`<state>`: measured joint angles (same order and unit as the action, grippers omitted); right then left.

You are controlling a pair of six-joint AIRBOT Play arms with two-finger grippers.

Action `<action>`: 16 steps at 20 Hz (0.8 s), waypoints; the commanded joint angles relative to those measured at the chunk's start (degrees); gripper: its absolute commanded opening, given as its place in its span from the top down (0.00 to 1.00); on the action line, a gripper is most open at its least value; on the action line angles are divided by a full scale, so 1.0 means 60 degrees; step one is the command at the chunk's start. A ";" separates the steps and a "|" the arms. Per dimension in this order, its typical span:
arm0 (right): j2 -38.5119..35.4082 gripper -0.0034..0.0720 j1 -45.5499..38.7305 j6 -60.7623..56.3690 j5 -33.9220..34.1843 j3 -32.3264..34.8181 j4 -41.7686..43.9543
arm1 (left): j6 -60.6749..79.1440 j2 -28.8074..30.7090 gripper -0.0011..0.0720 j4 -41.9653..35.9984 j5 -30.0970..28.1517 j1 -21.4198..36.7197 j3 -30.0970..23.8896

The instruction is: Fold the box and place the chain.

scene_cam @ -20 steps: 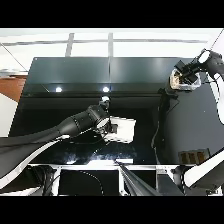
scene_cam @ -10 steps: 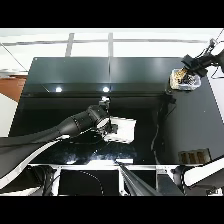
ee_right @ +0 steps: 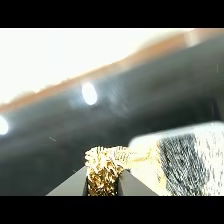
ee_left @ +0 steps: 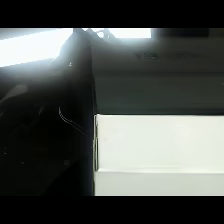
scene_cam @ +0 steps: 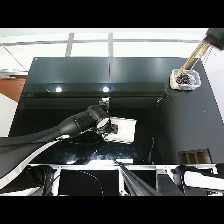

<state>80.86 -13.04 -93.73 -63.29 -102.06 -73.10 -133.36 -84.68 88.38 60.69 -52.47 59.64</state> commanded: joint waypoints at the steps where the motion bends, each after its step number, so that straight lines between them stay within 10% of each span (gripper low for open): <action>1: -0.1665 0.92 -0.0007 0.0346 0.0091 -0.0124 0.0441 | 0.0004 0.0000 0.95 -0.0146 -0.0018 0.0004 0.0004; 16: -0.3712 0.92 0.2769 0.2222 -0.4929 0.0514 0.2346 | 0.0004 0.0000 0.95 -0.0138 -0.0087 0.0004 0.0004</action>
